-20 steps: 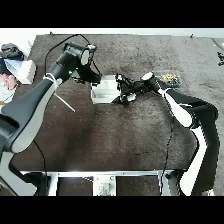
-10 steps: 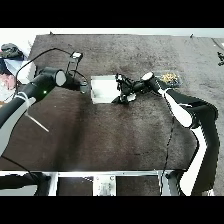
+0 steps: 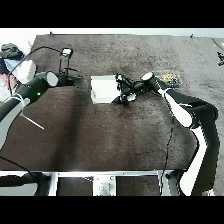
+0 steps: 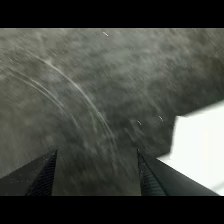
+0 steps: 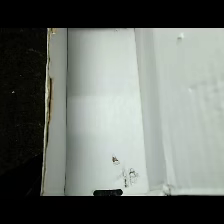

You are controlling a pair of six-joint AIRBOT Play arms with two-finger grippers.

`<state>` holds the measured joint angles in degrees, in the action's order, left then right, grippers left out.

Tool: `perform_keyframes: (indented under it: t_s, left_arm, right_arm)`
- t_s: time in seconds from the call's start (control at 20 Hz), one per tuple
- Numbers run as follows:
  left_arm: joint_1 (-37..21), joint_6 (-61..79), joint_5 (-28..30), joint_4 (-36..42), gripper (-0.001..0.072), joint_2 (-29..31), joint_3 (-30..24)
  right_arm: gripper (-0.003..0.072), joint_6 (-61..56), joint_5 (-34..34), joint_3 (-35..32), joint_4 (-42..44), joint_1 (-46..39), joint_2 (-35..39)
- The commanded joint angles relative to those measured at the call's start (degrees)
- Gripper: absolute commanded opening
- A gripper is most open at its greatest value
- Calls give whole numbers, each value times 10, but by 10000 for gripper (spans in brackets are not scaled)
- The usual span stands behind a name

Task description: Fold the box and place the chain.

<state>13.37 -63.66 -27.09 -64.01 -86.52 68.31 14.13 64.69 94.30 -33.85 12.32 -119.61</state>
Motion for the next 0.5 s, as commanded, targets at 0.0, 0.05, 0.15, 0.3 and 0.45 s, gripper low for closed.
perform_keyframes:
  t_s: [0.0, 0.05, 0.15, 0.3, 0.45]
  left_arm:
    - [-69, 326, -86, 306, 542, -57, 52]
    - [-88, 412, -166, 371, 542, -86, 83]
    - [-117, 551, -311, 438, 542, -149, 145]
    - [-120, 703, -365, 430, 544, -203, 166]
    - [-103, 817, -395, 399, 720, -235, 165]
  right_arm:
    - [468, 0, 0, 0, 0, 0, 0]
    - [468, 0, 0, 0, 0, 0, 0]
    - [468, 0, 0, 0, 0, 0, 0]
    - [468, 0, 0, 0, 0, 0, 0]
    - [469, 0, 0, 0, 0, 0, 0]
